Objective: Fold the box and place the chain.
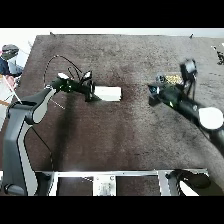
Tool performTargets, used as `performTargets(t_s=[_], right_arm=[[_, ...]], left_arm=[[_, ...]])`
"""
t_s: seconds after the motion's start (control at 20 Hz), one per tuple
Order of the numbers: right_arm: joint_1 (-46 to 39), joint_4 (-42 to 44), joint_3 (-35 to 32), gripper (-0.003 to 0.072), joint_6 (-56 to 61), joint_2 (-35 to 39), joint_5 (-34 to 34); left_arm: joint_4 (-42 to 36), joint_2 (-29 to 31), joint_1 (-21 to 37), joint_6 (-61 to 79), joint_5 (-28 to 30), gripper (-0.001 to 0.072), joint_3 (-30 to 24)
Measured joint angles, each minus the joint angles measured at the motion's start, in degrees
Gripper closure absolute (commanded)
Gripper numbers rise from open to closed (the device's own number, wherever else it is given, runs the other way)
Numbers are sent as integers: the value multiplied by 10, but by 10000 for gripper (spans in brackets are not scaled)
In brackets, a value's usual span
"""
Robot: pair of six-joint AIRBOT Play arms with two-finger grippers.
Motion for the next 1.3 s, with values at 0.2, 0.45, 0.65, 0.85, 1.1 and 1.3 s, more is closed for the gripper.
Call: performTargets(t_s=[0.2, 0.45, 0.65, 0.85, 1.1, 1.3], right_arm=[[0, -1, -113, 678, 14, 91, -95], [0, -1, -152, 678, 19, 122, -134], [0, -2, -159, 678, 21, 128, -147], [0, -3, -161, 678, 21, 130, -167], [0, -3, -162, 678, 21, 130, -206], [0, -3, -162, 678, 21, 130, -255]], left_arm=[[-3, 0, 0, 0, 0, 255, 0], [-7, 0, 0, 0, 0, 255, 0], [-8, 0, 0, 0, 4, 255, 0], [-9, 0, 0, 0, 4, 691, 0], [-16, 12, 0, -24, -5, 700, 0], [-26, 74, 8, -61, 30, 700, 0]])
